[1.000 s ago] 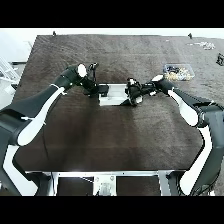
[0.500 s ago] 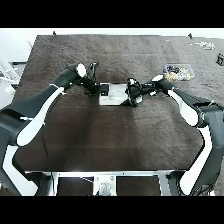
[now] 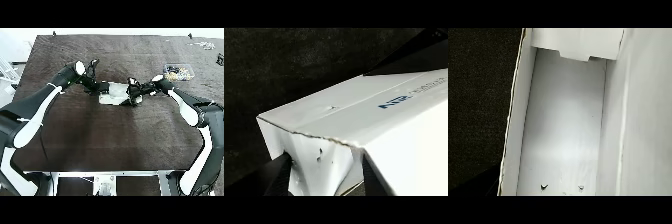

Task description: Fold the box and place the chain.

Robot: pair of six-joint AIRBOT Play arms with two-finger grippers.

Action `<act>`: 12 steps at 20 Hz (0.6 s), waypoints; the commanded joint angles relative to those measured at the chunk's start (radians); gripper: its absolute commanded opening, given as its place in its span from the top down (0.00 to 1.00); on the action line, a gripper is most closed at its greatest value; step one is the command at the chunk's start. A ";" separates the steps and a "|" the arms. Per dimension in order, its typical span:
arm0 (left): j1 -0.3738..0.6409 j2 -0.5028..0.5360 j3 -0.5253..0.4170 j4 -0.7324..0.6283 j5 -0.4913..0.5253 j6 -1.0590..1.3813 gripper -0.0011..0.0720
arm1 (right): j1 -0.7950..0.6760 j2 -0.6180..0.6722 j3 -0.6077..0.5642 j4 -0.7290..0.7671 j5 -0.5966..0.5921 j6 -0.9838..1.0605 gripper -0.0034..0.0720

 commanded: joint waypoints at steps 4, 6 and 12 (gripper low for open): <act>0.001 -0.001 -0.003 0.055 -0.001 0.002 0.30 | 0.001 0.000 0.000 -0.002 -0.001 0.000 0.18; 0.007 0.010 -0.002 0.056 -0.022 0.002 0.30 | 0.001 0.000 0.000 -0.002 -0.001 0.000 0.18; 0.016 0.023 -0.003 0.064 -0.050 0.001 0.30 | 0.001 0.000 0.000 -0.002 -0.001 0.000 0.18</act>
